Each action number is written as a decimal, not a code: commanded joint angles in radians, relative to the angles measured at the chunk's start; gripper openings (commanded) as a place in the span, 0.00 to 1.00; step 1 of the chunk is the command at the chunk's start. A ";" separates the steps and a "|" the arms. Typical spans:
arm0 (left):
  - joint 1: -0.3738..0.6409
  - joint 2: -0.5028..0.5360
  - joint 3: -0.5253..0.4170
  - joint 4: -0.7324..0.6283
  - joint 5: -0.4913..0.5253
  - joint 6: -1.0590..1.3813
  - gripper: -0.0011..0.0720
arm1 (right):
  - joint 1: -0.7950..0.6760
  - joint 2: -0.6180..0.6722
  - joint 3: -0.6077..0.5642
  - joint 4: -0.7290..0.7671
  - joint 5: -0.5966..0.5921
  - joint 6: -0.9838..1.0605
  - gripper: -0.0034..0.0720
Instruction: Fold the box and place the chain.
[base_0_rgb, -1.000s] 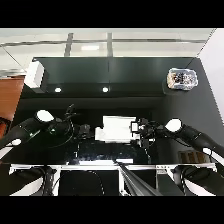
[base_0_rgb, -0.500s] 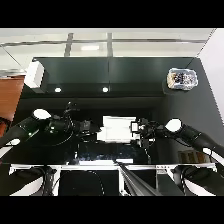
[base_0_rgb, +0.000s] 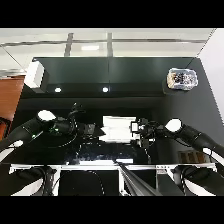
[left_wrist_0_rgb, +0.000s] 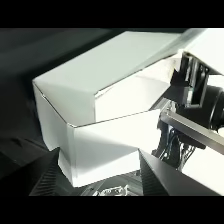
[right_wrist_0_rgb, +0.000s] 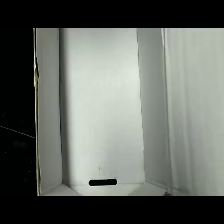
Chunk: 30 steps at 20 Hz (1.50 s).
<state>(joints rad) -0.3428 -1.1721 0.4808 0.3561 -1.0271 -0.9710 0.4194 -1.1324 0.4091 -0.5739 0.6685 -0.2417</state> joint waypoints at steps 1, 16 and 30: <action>-0.016 0.002 0.016 -0.006 -0.001 0.003 0.78 | 0.000 -0.001 0.000 0.000 0.000 0.000 0.21; -0.158 0.001 0.154 0.214 0.109 -0.291 0.64 | 0.000 -0.001 0.000 0.000 0.000 0.000 0.21; -0.193 0.001 0.154 0.332 0.163 -0.425 0.65 | 0.000 -0.001 0.000 0.000 0.000 0.000 0.21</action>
<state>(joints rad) -0.5343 -1.1713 0.6338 0.6685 -0.8707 -1.3827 0.4191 -1.1324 0.4091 -0.5743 0.6682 -0.2428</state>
